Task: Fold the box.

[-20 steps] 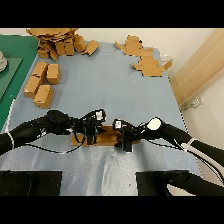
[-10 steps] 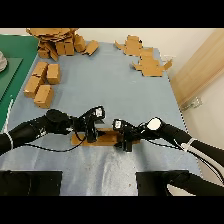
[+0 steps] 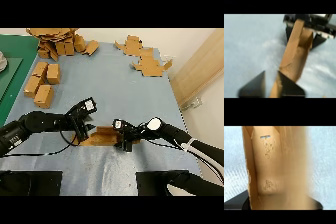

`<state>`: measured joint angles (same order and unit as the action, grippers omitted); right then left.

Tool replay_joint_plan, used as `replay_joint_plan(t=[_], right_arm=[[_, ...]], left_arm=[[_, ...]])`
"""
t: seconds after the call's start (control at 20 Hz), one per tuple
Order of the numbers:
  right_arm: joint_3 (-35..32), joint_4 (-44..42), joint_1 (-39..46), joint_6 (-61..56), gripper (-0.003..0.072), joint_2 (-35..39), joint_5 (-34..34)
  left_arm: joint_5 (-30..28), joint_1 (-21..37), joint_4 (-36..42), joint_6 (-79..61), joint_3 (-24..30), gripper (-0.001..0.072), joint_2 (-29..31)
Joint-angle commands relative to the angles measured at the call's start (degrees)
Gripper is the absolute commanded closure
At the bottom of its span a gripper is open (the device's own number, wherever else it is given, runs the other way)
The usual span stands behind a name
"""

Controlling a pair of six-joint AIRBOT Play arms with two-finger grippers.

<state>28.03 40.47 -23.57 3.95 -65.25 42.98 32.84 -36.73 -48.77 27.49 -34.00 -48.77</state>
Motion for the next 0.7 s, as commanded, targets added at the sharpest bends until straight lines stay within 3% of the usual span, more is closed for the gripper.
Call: replay_joint_plan(t=[0.0, 0.1, 0.25, 0.35, 0.45, 0.65], right_arm=[[0.0, 0.0, 0.0, 0.0, 0.0264, 0.0, 0.0], [0.0, 0.0, 0.0, 0.0, 0.0265, 0.0, 0.0], [0.0, 0.0, 0.0, 0.0, 0.0264, 0.0, 0.0], [0.0, 0.0, 0.0, 0.0, 0.0265, 0.0, 0.0], [0.0, 0.0, 0.0, 0.0, 0.0265, 0.0, 0.0], [0.0, 0.0, 0.0, 0.0, 0.0265, 0.0, 0.0]], left_arm=[[19.5, 0.0, -26.3, 35.0, 0.1, 0.0698, 3.3], [22.5, -0.3, -21.7, 45.0, 0.1, 0.0698, 2.3], [15.1, -1.9, 6.6, 33.9, 0.0, 0.0698, -1.5], [11.6, -1.3, 19.3, 26.6, -0.2, 0.0699, -6.3], [10.6, -0.7, 23.0, 21.2, -2.6, 0.0699, -12.5], [7.6, 1.4, 23.2, 19.4, -11.7, 0.0698, -22.6]])
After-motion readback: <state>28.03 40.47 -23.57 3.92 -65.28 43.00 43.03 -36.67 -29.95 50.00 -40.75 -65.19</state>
